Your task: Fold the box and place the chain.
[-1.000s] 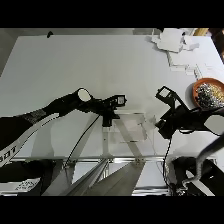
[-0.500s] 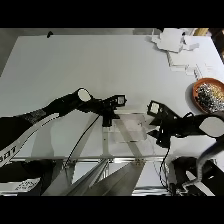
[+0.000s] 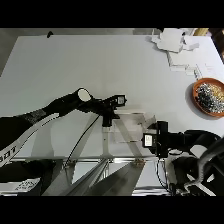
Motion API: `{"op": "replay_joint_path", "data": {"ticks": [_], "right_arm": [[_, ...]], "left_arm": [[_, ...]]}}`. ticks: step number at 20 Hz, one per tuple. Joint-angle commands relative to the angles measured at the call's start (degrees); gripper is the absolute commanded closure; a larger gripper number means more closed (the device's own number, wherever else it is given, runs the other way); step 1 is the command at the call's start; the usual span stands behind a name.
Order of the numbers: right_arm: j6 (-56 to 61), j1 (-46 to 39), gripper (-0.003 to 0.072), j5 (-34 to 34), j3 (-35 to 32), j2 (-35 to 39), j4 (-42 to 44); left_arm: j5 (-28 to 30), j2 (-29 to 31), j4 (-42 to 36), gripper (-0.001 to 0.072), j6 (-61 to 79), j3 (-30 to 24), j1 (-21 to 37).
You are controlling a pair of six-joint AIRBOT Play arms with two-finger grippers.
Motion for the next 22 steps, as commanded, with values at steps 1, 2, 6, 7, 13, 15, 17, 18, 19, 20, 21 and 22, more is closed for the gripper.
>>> {"op": "replay_joint_path", "data": {"ticks": [1,2,6,7,13,15,17,18,19,20,21,22], "right_arm": [[-0.2,4.8,-0.0021,-6.1,-5.2,2.2,-1.3],[-0.2,5.8,-0.0021,-7.3,-6.3,1.9,-1.4],[-0.1,6.6,-0.0018,-13.9,-7.2,-0.9,-2.6],[-0.1,6.6,-0.0014,-15.3,-7.2,-2.5,-2.0],[-0.1,5.5,0.0011,-17.8,-2.0,-10.3,-2.4],[-0.3,1.5,0.0012,-17.7,0.2,-12.3,-2.4],[-0.3,-1.4,0.0022,-16.3,2.5,-13.6,-2.3],[-0.3,-1.7,0.0024,-15.5,3.9,-13.6,-2.3],[-0.3,-1.7,0.0024,-15.2,5.2,-13.6,-2.2],[-0.6,-1.7,0.0024,-15.0,6.1,-13.6,-2.1],[-0.7,-1.9,0.0024,-14.7,7.0,-13.6,-2.2],[-0.6,-2.8,0.0024,-14.3,7.7,-13.7,-2.0]], "left_arm": [[0.0,0.0,0.0,0.0680,0.0,0.0,0.0],[0.0,0.0,0.0,0.0680,0.0,0.0,0.0],[0.0,0.0,0.0,0.0680,0.0,0.0,0.0],[0.0,0.0,-0.1,0.0680,0.0,0.0,0.0],[0.0,0.0,-0.1,0.0680,0.0,0.0,0.0],[0.0,0.0,-0.1,0.0680,0.0,0.0,0.0],[0.0,0.0,-0.1,0.0680,0.0,0.0,0.0],[0.0,0.0,-0.1,0.0680,0.0,0.0,0.0],[0.0,0.0,-0.1,0.0680,0.0,0.0,0.0],[0.0,0.0,-0.1,0.0680,0.0,0.0,0.0],[0.0,0.0,-0.1,0.0680,0.0,0.0,0.0],[0.0,0.0,-0.1,0.0680,0.0,0.0,0.0]]}}
